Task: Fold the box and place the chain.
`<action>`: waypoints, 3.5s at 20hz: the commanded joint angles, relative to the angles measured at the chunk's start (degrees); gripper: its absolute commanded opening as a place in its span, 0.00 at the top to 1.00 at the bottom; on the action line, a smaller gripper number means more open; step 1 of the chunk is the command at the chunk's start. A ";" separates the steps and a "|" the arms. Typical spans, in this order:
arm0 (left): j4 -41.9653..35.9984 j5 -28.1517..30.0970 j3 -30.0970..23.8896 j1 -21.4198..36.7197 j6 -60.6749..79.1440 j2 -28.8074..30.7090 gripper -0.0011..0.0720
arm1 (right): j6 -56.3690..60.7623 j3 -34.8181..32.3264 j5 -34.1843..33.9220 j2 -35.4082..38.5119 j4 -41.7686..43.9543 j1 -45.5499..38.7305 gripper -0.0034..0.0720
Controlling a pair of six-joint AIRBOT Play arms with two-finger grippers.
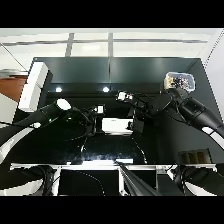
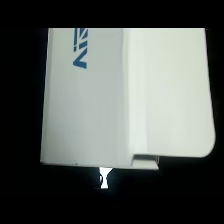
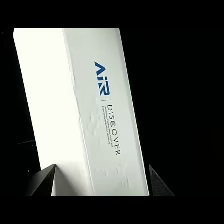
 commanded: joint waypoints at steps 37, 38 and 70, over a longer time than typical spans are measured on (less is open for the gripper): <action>0.02 0.07 0.04 0.00 0.07 -0.02 0.45 | 4.07 -1.60 3.52 -0.74 -3.15 2.69 0.51; 0.02 0.07 0.04 0.00 0.07 -0.02 0.45 | 4.11 -1.60 3.54 -0.90 -3.21 2.93 0.51; 0.02 0.07 0.04 0.00 0.07 -0.02 0.45 | 5.97 -1.53 3.85 -1.36 -3.45 3.02 0.37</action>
